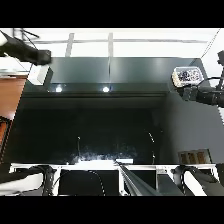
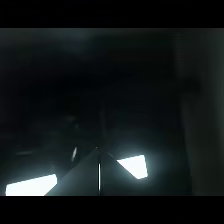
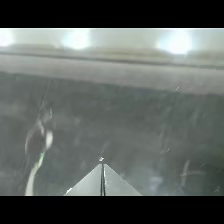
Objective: Fold the box and place the chain.
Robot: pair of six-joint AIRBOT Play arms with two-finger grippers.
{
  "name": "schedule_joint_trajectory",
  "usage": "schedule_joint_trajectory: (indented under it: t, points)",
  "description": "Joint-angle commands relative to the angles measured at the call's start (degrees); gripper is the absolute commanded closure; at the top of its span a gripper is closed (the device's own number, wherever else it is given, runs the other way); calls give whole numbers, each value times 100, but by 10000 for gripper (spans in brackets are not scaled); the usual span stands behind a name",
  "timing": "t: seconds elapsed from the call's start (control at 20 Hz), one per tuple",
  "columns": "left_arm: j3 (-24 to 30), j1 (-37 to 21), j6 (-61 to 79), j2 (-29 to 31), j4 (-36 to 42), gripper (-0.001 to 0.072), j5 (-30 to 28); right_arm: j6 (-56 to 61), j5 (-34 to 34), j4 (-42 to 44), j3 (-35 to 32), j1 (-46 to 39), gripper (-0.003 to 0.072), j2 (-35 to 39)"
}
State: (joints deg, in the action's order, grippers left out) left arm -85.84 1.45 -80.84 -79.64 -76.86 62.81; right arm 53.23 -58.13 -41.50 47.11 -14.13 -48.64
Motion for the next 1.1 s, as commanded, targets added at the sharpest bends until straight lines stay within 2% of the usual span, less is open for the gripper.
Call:
schedule_joint_trajectory:
  t: [0.0,0.15,0.25,0.3,0.35,0.45,0.65,1.05]
  points:
    - [2538,1036,-409,1775,-57,684,-2090,-278,404,-208,20,13,680,4]
    - [4616,1246,-964,3036,-44,683,-3143,-800,1178,-219,-428,505,681,4]
    - [5493,1189,-966,3560,-42,683,-3412,-935,2302,-321,-946,927,679,0]
    - [5702,1123,-1029,3698,-44,683,-3394,-933,2765,-339,-1147,1043,677,-2]
    - [5796,1021,-1152,3770,-42,683,-3338,-933,3016,-339,-1276,1080,676,-2]
    - [5777,861,-1152,3783,-46,681,-3364,-933,2986,-341,-1294,1078,674,0]
    - [5779,761,-1147,3786,-61,680,-3858,-933,2986,-339,-1294,1078,674,0]
    - [5779,763,-1152,3781,-42,680,-3860,-933,2988,-337,-1294,1078,674,0]
